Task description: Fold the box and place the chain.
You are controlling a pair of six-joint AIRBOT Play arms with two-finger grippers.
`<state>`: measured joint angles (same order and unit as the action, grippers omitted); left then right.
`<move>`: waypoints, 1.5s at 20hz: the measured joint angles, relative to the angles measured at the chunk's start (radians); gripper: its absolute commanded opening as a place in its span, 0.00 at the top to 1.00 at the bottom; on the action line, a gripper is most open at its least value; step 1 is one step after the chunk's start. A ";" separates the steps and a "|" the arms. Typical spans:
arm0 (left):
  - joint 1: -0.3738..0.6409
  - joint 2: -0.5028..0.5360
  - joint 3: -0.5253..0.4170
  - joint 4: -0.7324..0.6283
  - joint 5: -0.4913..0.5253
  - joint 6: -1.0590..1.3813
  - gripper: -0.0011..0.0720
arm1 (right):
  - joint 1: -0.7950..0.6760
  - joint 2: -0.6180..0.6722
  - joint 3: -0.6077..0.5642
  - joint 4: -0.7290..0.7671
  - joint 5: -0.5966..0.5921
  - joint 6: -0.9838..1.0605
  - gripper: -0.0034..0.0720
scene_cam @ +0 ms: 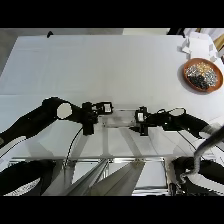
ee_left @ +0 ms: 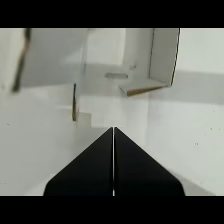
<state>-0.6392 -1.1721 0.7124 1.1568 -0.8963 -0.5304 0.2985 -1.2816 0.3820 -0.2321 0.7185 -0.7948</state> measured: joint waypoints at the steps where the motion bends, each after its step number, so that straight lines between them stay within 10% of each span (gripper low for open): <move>1: 0.016 -0.008 -0.011 -0.014 -0.004 0.033 0.98 | 0.000 0.000 0.000 0.000 0.000 0.000 0.51; 14: 0.075 -0.090 -0.038 -0.102 0.071 0.280 0.58 | 0.000 0.000 0.000 0.000 0.000 0.000 0.51; 25: 0.089 -0.084 -0.039 -0.179 0.130 0.597 0.59 | 0.000 0.000 0.000 0.000 0.000 0.000 0.51; 30: 0.079 -0.084 -0.039 -0.255 0.114 0.661 0.80 | 0.000 0.000 0.000 0.000 0.000 0.000 0.51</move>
<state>-0.5606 -1.2556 0.6739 0.9016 -0.7818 0.1310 0.2985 -1.2816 0.3820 -0.2325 0.7189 -0.7948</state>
